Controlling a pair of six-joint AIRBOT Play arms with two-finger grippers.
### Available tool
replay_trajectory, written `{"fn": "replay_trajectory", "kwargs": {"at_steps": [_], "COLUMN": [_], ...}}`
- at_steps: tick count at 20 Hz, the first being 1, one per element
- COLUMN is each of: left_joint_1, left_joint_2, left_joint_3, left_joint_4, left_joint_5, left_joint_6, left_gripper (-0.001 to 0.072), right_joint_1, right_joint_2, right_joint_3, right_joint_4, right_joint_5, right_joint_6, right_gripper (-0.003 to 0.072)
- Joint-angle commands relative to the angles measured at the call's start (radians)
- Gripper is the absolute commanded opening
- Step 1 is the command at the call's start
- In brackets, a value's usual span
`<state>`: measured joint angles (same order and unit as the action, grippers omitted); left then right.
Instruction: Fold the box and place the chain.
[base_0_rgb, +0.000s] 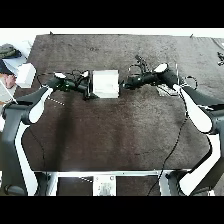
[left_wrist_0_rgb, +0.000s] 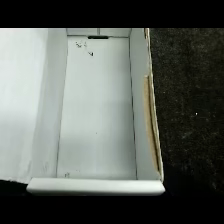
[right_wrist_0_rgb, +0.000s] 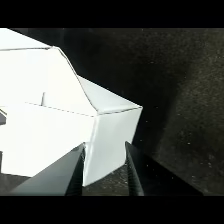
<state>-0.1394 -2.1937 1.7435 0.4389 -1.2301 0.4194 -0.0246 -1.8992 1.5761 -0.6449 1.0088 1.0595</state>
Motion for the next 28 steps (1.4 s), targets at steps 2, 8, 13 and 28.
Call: {"fn": "replay_trajectory", "kwargs": {"at_steps": [2, 8, 13, 28], "left_joint_1": [0.000, 0.000, 0.000, 0.000], "left_joint_2": [0.000, 0.000, 0.000, 0.000], "left_joint_3": [0.000, 0.000, 0.000, 0.000], "left_joint_4": [0.000, 0.000, 0.000, 0.000], "left_joint_5": [0.000, 0.000, 0.000, 0.000], "left_joint_6": [0.000, 0.000, 0.000, 0.000], "left_gripper": [0.0282, 0.0282, 0.0282, 0.0282], "right_joint_1": [0.029, 0.041, 0.106, 0.192], "right_joint_2": [0.003, 0.003, 0.002, -0.002], "right_joint_3": [0.003, 0.003, 0.093, 0.150], "right_joint_4": [0.002, -0.050, -0.294, -0.519], "right_joint_5": [0.003, -0.002, -0.030, -0.026], "right_joint_6": [0.014, 0.037, 0.162, 0.352], "right_gripper": [0.0311, 0.0450, 0.0451, 0.0452]}}
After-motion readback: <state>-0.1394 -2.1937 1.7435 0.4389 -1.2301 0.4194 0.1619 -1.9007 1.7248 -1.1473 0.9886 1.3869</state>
